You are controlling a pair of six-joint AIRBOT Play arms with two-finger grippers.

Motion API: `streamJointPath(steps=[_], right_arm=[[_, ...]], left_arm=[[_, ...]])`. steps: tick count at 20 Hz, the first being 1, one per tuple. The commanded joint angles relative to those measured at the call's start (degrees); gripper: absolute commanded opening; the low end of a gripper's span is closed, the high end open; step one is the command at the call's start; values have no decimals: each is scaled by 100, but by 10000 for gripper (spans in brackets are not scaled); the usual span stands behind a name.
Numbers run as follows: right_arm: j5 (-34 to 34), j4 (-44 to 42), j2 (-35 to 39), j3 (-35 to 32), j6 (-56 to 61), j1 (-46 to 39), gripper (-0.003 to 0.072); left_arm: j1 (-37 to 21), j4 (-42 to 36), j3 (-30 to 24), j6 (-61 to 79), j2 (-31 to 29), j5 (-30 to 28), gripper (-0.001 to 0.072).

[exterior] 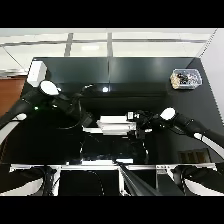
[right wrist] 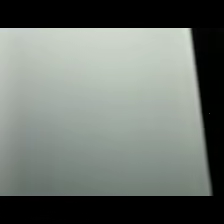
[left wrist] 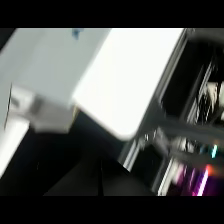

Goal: Fold the box and place the chain.

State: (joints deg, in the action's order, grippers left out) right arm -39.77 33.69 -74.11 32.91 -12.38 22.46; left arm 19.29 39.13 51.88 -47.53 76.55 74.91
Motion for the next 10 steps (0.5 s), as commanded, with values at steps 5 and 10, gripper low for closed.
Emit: streamJointPath(steps=[5, 10], right_arm=[[-9, -4, -2, 7, -2, 4, 137], [-9, -4, -2, 7, -2, 4, 137]], left_arm=[[199, -1043, -164, 671, 186, -2944, 26], [289, -813, -166, 662, 841, -2638, 25]])
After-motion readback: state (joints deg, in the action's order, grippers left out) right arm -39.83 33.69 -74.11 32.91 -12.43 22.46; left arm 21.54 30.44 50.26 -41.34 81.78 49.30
